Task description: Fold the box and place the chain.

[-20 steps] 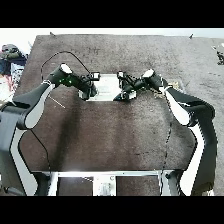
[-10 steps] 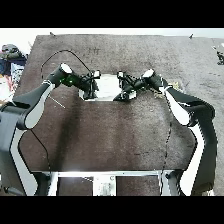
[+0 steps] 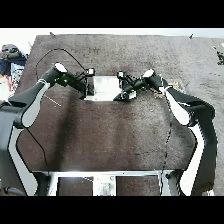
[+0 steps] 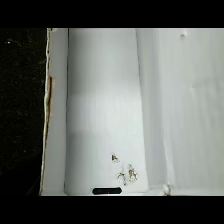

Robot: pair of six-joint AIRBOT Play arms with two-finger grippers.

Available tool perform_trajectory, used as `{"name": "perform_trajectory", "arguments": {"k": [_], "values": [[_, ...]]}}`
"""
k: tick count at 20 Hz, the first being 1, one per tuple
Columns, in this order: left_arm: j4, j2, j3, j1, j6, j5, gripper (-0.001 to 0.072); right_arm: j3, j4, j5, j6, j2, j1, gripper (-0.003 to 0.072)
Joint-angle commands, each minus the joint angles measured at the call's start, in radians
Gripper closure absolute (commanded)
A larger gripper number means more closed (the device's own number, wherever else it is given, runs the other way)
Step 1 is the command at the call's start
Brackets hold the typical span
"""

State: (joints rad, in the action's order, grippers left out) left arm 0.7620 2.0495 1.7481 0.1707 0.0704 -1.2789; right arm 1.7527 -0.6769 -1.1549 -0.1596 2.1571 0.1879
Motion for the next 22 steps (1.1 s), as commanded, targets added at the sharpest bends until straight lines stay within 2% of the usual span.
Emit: {"name": "perform_trajectory", "arguments": {"k": [1,6,9,11,13,16,19,22], "values": [[-0.029,-0.014,0.017,-0.027,-0.063,-0.062,0.0699,0.0,0.0,0.0,0.0,0.0,0.0,0.0347],[-0.044,-0.138,0.019,-0.105,-0.296,-0.019,0.0703,0.0,0.0,0.0,0.0,0.0,0.0,0.0347],[-0.058,-0.222,0.019,-0.175,-0.53,0.007,0.0704,0.0,0.0,0.0,0.0,0.0,0.0,0.0347],[-0.055,-0.238,0.003,-0.214,-0.667,-0.001,0.0703,0.0,0.0,0.0,0.0,0.0,0.0,0.0346],[-0.048,-0.237,-0.063,-0.24,-0.775,0.014,0.0702,0.0,0.0,0.0,0.0,0.0,0.0,0.0347],[-0.018,-0.237,-0.188,-0.243,-0.866,0.108,0.07,0.0,0.0,0.0,0.0,0.0,0.0,0.0347],[-0.011,-0.236,-0.279,-0.235,-0.892,0.141,0.07,0.0,0.0,0.0,0.0,0.0,0.0,0.0347],[-0.034,-0.235,-0.351,-0.219,-0.893,0.227,0.07,0.0,0.0,0.0,0.0,0.0,-0.001,0.0347]]}}
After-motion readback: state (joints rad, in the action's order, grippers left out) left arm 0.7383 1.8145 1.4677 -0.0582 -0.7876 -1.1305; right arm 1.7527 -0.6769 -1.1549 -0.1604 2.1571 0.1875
